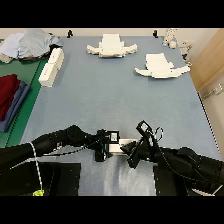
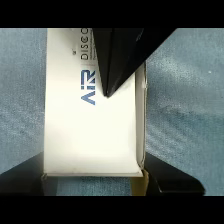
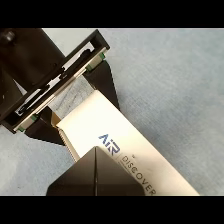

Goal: Fold the box.

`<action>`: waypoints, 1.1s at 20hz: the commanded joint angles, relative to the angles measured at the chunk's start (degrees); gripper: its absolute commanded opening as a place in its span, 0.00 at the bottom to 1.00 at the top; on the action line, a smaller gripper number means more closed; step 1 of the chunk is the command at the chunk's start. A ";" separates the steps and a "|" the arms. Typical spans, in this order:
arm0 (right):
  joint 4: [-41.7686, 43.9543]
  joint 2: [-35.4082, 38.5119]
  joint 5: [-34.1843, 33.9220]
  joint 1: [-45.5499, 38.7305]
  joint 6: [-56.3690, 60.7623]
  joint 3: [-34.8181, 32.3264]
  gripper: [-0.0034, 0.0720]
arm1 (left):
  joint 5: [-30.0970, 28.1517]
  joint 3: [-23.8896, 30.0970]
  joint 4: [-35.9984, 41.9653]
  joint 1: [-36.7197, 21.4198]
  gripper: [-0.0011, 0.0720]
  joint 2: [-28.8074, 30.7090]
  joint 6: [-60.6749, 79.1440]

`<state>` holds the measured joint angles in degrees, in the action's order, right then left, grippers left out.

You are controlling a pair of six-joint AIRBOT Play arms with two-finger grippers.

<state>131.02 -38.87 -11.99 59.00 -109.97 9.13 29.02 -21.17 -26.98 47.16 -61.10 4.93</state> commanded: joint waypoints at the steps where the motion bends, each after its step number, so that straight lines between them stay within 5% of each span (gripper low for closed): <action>1: -0.22 -0.13 -0.22 0.04 0.00 -0.28 0.05 | 0.00 -0.02 0.00 0.00 0.64 0.04 0.00; 11: -0.24 0.04 1.03 0.04 0.00 -0.26 0.05 | 0.00 -0.02 0.00 0.00 0.64 0.04 0.00; 17: -3.13 9.01 1.11 0.04 -6.67 -0.48 0.05 | 0.00 -0.02 -0.02 0.00 0.64 0.04 0.00; 22: -3.74 9.49 2.10 0.07 -6.69 -4.28 0.05 | 0.00 -0.02 0.00 0.00 0.64 0.04 0.00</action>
